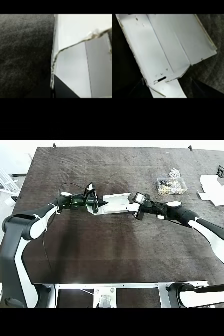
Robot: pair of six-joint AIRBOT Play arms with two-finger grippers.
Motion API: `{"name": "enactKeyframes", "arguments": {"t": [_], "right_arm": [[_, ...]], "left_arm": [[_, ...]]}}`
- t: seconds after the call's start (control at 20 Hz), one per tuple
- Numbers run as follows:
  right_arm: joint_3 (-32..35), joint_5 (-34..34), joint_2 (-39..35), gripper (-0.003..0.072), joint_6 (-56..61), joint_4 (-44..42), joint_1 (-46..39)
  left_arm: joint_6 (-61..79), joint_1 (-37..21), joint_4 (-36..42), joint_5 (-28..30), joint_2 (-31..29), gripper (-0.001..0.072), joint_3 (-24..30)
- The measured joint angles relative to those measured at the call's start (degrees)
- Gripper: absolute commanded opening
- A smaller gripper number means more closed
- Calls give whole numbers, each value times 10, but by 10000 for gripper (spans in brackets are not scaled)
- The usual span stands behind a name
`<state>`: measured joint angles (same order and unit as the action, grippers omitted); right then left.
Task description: Fold the box and place the chain.
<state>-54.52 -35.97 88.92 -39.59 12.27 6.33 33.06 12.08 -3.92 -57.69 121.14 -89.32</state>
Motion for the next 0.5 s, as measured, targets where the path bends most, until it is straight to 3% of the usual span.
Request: {"name": "enactKeyframes", "arguments": {"t": [0.5], "right_arm": [[-143, -168, 114, 686, 56, 72, -54]], "left_arm": [[0, 0, 0, -3, 0, 21, 0]]}}
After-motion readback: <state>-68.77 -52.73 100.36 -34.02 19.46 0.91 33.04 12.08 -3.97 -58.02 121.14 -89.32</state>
